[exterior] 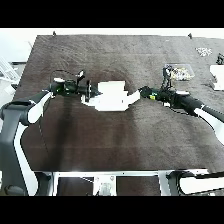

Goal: Fold the box and place the chain.

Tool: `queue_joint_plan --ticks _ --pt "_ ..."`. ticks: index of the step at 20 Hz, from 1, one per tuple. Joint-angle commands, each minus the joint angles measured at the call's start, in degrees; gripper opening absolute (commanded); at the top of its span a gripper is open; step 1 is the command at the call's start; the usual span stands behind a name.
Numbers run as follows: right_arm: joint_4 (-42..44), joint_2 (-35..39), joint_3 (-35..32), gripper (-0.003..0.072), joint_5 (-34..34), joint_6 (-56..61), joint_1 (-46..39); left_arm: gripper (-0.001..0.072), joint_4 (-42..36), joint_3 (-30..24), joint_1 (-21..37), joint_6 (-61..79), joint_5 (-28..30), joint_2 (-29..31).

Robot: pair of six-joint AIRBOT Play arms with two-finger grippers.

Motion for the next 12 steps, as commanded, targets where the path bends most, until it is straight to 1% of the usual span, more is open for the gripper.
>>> queue_joint_plan --ticks 1,6,8,10,12 --pt "0.0 0.0 0.0 0.0279 0.0 -0.5 -0.7 0.0014 0.8 0.0 0.0 0.8 0.1 0.0" --pt "0.0 0.4 0.0 0.028 0.2 -0.8 -2.9 0.0019 0.8 0.0 0.0 0.7 -0.3 0.0" --pt "0.0 1.4 0.0 0.0279 2.8 -2.5 -4.2 0.002 0.8 0.0 0.0 0.6 -0.3 0.0" --pt "0.0 3.3 -0.1 0.028 4.7 -4.5 -5.2 0.002 0.8 0.0 0.0 0.5 -0.3 0.0" --pt "0.0 6.5 -1.0 0.028 5.3 -7.0 -5.0 0.0021 0.8 0.0 0.0 -0.3 -0.3 0.0"
